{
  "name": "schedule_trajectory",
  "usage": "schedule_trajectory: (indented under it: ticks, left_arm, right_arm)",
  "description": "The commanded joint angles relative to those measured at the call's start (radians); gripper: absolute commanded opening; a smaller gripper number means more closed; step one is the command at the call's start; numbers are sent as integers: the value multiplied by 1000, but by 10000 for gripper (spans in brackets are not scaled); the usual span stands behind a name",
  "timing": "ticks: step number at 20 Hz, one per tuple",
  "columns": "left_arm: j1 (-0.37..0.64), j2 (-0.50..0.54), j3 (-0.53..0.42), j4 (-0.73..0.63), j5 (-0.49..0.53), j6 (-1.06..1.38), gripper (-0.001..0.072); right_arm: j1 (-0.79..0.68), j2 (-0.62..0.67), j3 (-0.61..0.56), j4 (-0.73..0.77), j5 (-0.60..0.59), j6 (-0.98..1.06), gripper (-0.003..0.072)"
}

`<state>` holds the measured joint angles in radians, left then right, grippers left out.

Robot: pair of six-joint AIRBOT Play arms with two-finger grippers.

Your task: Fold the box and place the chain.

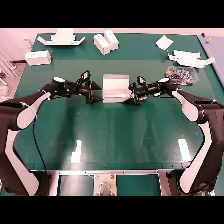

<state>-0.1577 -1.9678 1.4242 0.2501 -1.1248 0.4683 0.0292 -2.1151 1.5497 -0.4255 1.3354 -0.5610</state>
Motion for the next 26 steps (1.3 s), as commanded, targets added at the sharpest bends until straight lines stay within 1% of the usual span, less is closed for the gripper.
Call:
schedule_trajectory:
  ticks: [1, 3, 6, 12, 15, 18, 22, 26]
  left_arm:
    - [0, -10, 4, -8, 5, 4, 716]
    - [0, -34, 16, -23, -16, 4, 716]
    - [-2, -50, 36, -51, -18, 13, 715]
    - [-2, -85, 75, -67, -39, 13, 715]
    - [-2, -110, 91, -73, -71, 12, 715]
    - [-16, -114, 96, -71, -80, 18, 715]
    - [-50, -114, 96, -6, -34, 32, 714]
    - [-50, -114, 96, 11, -27, 29, 714]
  right_arm:
    - [0, 1, 0, -1, 1, 0, 544]
    - [0, 1, 0, -1, 1, 0, 544]
    - [0, 1, 0, -1, 1, 0, 544]
    - [0, 1, 0, -1, 1, 0, 544]
    - [0, 1, 0, -1, 1, 0, 544]
    - [0, 1, 0, -1, 1, 0, 544]
    - [0, 1, 0, -1, 1, 0, 544]
    - [0, 1, 0, -1, 1, 0, 544]
